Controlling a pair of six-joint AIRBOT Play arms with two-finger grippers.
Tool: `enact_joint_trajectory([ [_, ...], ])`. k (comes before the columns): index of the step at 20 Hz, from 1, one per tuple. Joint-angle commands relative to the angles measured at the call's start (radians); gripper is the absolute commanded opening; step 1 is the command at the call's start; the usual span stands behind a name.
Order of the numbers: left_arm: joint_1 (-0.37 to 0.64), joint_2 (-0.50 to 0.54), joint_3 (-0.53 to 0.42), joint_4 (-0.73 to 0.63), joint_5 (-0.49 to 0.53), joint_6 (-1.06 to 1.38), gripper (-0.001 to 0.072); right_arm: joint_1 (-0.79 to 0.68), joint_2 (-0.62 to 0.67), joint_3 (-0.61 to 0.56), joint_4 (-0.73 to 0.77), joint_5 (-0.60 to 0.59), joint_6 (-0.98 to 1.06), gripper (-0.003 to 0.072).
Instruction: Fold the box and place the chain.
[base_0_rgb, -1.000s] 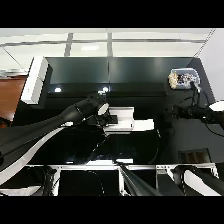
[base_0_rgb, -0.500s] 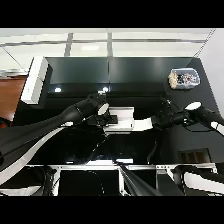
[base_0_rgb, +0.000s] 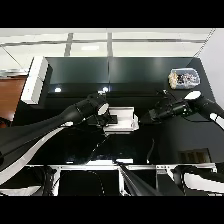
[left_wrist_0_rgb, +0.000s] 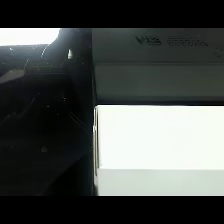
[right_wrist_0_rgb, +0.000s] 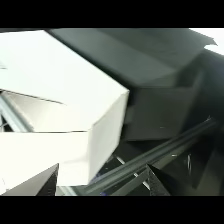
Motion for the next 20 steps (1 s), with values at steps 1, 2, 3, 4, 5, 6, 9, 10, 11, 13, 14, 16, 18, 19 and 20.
enact_joint_trajectory([
  [1, 0.001, 0.0, 0.001, 0.0, 0.0, 0.0, 0.0026, 0.058, 0.0, 0.024, -0.002, 0.026, 0.025, 0.0611],
  [2, 0.001, 0.0, 0.001, 0.0, 0.0, 0.0, 0.0026, 0.084, 0.0, 0.026, -0.003, 0.02, 0.027, 0.0599],
  [3, 0.001, 0.0, 0.001, 0.0, 0.0, 0.0, 0.0026, 0.11, 0.0, 0.033, -0.007, 0.01, 0.036, 0.0533],
  [4, 0.001, 0.0, 0.001, 0.0, 0.001, 0.0, 0.0026, 0.136, 0.0, 0.044, -0.02, -0.004, 0.065, 0.0533],
  [5, 0.001, 0.0, 0.001, 0.0, 0.001, 0.0, 0.0026, 0.163, 0.0, 0.06, -0.037, -0.02, 0.098, 0.0534],
  [6, 0.001, 0.0, 0.001, 0.001, 0.001, 0.0, 0.0026, 0.186, 0.0, 0.074, -0.051, -0.039, 0.133, 0.0533],
  [9, 0.001, 0.0, 0.001, 0.0, 0.001, 0.0, 0.0026, 0.26, 0.003, 0.121, -0.127, -0.139, 0.291, 0.0533],
  [10, 0.001, 0.0, 0.001, 0.0, 0.001, 0.0, 0.0026, 0.283, 0.003, 0.131, -0.145, -0.176, 0.347, 0.0533],
  [11, 0.001, 0.0, 0.001, 0.0, 0.001, 0.0, 0.0026, 0.311, 0.003, 0.141, -0.164, -0.209, 0.401, 0.0533],
  [13, 0.001, 0.0, 0.001, 0.0, 0.001, 0.0, 0.0026, 0.372, 0.003, 0.161, -0.24, -0.254, 0.516, 0.0533],
  [14, 0.001, 0.0, 0.001, 0.0, 0.001, 0.0, 0.0026, 0.402, 0.003, 0.171, -0.303, -0.267, 0.574, 0.0532],
  [16, 0.001, 0.0, 0.001, 0.0, 0.001, 0.0, 0.0026, 0.454, 0.003, 0.191, -0.443, -0.272, 0.689, 0.0533],
  [18, 0.001, 0.0, 0.001, 0.0, 0.001, 0.0, 0.0026, 0.493, 0.003, 0.199, -0.535, -0.278, 0.771, 0.0532],
  [19, 0.001, 0.0, 0.001, 0.0, 0.001, 0.0, 0.0026, 0.51, 0.003, 0.2, -0.563, -0.286, 0.806, 0.0532],
  [20, 0.001, 0.0, 0.001, 0.0, 0.001, 0.0, 0.0026, 0.529, 0.003, 0.201, -0.597, -0.296, 0.846, 0.0532],
])
